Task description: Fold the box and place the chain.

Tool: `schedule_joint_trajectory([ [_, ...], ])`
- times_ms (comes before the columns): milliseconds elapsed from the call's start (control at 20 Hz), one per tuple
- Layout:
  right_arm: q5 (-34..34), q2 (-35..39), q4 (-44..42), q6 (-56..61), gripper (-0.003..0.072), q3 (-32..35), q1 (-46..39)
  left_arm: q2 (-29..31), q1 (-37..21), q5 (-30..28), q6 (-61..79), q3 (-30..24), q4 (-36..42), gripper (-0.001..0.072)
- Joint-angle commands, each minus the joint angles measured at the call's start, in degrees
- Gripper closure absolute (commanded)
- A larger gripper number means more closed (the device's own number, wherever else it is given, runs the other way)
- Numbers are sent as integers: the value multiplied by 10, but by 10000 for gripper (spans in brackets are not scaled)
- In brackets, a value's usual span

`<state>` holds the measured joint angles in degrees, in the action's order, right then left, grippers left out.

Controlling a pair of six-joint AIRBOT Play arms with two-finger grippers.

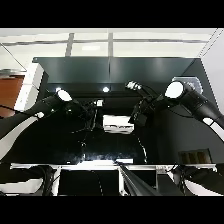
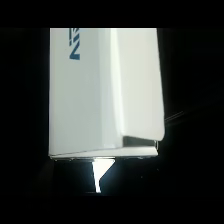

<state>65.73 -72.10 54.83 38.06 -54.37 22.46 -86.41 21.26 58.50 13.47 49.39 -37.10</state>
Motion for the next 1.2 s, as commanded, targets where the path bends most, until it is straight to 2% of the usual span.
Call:
schedule_joint_trajectory([
  [0, -32, 0, -10, -7, 219, 12, 0, 0, 0, 0, 0, 0, 0, 210],
  [50, -32, 0, -11, -10, 346, 12, 0, 0, 0, 0, 0, 0, 0, 210],
  [1100, -27, 35, -13, -26, 353, 12, 1, 0, 0, 0, 0, 0, 0, 210],
  [1150, -20, 37, -13, -26, 441, 12, 1, 0, 0, 0, 0, 0, 0, 210],
])
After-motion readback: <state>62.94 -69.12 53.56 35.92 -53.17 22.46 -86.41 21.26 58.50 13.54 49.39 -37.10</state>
